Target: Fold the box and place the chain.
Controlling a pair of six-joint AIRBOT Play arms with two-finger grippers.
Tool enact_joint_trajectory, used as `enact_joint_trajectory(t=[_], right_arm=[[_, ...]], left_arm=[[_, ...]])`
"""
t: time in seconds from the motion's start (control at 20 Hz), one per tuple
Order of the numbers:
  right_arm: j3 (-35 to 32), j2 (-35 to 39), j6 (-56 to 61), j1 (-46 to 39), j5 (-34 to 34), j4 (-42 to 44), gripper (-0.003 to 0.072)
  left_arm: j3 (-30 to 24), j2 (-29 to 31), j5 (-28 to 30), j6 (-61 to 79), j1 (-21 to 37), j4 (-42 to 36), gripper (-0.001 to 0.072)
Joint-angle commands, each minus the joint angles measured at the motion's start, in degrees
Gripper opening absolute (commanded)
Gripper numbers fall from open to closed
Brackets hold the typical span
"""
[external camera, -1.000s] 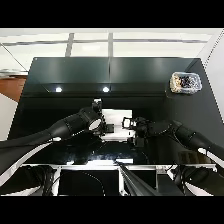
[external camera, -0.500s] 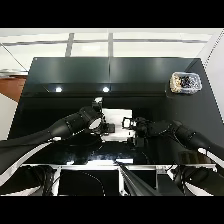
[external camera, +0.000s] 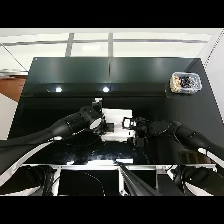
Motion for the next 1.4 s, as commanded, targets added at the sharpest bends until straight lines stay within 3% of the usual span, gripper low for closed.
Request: enact_joint_trajectory(t=[0.0,0.05,0.1,0.45,0.75,1.05,1.15,1.3,1.35], right_arm=[[0.0,0.02,-0.02,0.02,0.0,0.0,0.0542],[0.0,0.02,-0.02,0.02,0.04,-0.02,0.056],[0.0,0.09,-0.02,0.0,0.59,-0.22,0.072],[0.24,7.69,0.17,0.0,-1.38,-5.79,0.0707],[0.28,6.99,-0.74,0.07,-3.17,-5.27,0.0706],[0.31,5.75,-1.2,2.56,0.31,-4.26,0.0704],[0.31,5.2,-1.18,2.56,0.24,-4.09,0.059],[0.31,5.16,-1.16,2.56,0.74,-3.78,0.0567],[0.31,5.09,-1.16,2.58,0.74,-2.62,0.0461]], left_arm=[[0.07,-0.02,0.68,0.24,0.0,-0.07,0.0028],[0.07,-0.02,0.55,0.26,0.0,-0.07,0.0027],[0.09,0.04,0.31,0.37,0.04,-0.02,0.0028],[0.59,2.58,-6.99,1.46,2.36,5.95,0.0028],[-3.98,2.49,-1.36,-0.28,2.12,3.28,0.0028],[-4.46,1.92,-1.18,-0.24,2.14,2.49,0.0028],[-4.46,1.92,-1.18,-0.24,2.14,2.49,0.0028],[-4.46,1.92,-1.2,-0.24,2.14,2.47,0.0028],[-4.44,1.92,-1.2,-0.24,2.14,2.47,0.0028]])
